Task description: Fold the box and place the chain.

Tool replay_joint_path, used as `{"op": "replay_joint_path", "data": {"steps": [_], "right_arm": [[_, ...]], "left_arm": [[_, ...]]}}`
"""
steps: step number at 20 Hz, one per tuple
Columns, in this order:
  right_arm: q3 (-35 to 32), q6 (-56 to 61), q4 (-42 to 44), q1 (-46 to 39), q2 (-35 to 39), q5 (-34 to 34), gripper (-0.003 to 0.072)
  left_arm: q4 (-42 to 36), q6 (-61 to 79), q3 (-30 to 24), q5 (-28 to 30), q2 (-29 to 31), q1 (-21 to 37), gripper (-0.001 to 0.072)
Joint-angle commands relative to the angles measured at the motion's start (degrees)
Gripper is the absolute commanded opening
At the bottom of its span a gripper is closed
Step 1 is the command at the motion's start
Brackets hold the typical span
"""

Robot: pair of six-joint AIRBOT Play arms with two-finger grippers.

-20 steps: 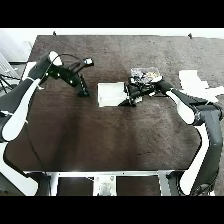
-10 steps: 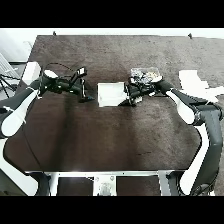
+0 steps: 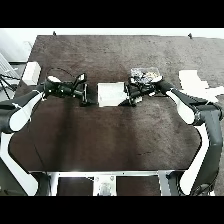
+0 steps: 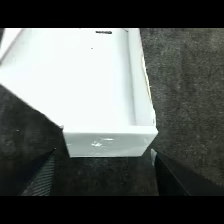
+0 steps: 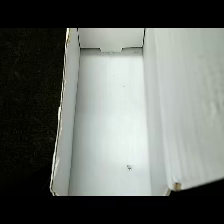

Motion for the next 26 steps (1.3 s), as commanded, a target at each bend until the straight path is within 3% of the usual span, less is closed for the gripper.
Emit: {"op": "replay_joint_path", "data": {"steps": [1, 18, 26], "right_arm": [[-0.02, 0.00, 0.00, 0.07, 0.00, 0.00, 0.0448], [-0.02, 0.00, 0.00, 0.07, 0.00, 0.00, 0.0448], [-0.02, 0.00, 0.00, 0.04, 0.00, 0.00, 0.0448]], "left_arm": [[-1.03, 0.83, 0.00, -2.10, -0.83, -0.13, 0.0720], [-4.37, 4.17, 0.00, 0.59, -1.40, -0.26, 0.0720], [-4.92, 5.70, 0.20, 5.86, -2.27, -1.95, 0.0720]]}}
